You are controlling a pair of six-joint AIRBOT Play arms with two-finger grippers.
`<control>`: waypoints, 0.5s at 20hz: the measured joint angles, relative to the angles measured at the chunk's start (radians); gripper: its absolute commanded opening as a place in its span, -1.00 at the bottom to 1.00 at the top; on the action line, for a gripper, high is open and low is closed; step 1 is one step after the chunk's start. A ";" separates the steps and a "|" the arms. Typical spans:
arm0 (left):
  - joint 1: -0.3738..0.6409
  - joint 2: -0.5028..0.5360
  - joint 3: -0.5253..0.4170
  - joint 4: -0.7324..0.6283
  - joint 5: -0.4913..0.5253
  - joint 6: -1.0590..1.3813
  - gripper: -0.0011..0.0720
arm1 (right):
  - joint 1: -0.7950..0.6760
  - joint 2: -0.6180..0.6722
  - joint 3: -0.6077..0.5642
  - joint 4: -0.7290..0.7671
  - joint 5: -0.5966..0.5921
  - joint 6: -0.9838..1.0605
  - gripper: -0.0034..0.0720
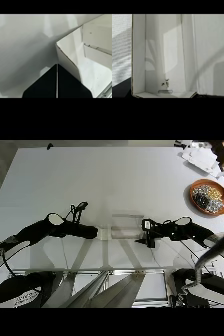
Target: Fold the box and place the chain.
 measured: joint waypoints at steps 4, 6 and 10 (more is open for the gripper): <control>-0.021 -0.005 0.061 -0.005 -0.035 0.001 -0.90 | 0.000 0.000 0.000 0.000 0.000 0.000 -0.14; -0.032 -0.005 0.091 -0.006 -0.054 0.001 -0.72 | 0.000 0.000 0.000 0.000 0.000 0.000 -0.14; -0.063 -0.005 0.124 -0.015 -0.079 0.001 -0.71 | 0.000 0.000 0.000 0.000 0.000 0.000 -0.14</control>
